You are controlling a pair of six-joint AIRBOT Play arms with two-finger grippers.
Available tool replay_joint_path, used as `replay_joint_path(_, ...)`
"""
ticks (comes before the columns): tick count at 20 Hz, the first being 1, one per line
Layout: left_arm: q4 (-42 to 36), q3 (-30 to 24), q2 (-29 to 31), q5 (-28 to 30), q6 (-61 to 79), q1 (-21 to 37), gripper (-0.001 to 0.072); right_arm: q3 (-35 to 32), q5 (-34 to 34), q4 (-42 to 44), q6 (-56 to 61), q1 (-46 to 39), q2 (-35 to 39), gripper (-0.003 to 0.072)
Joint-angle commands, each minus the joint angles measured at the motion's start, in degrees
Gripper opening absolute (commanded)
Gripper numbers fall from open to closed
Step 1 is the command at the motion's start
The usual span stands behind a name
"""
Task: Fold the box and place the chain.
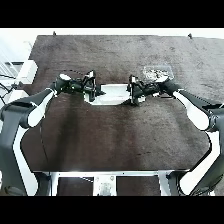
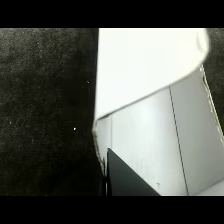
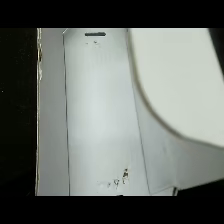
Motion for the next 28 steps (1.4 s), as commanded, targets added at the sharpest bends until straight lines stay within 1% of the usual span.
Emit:
replay_joint_path(1, 0.0, 0.1, 0.0, -0.1, 0.0, 0.0, 0.0021, 0.5, 0.3, 0.2, -0.1, 0.0, -0.9, 0.0720)
replay_joint_path(6, 0.0, 0.1, 0.0, 0.0, 0.0, 0.0, 0.0021, 1.0, 1.0, 0.6, -0.1, 0.0, -1.9, 0.0720)
replay_joint_path(9, 0.0, 0.1, 0.0, 0.0, 0.0, 0.0, 0.0021, 2.2, 2.4, 0.6, -0.1, 0.0, -2.6, 0.0699)
replay_joint_path(15, 0.0, 0.1, 0.0, 0.0, 0.0, 0.0, 0.0021, 2.6, 3.1, 0.6, -0.1, -0.7, -2.8, 0.0695)
replay_joint_path(16, 0.0, 0.1, 0.0, 0.0, 0.0, 0.0, 0.0021, 2.6, 3.5, 0.6, -0.1, -0.9, -2.8, 0.0652)
replay_joint_path(28, 0.0, 0.1, 0.0, 0.0, 0.0, 0.0, 0.0021, 3.3, 5.0, 0.7, -0.1, -1.6, -3.8, 0.0650)
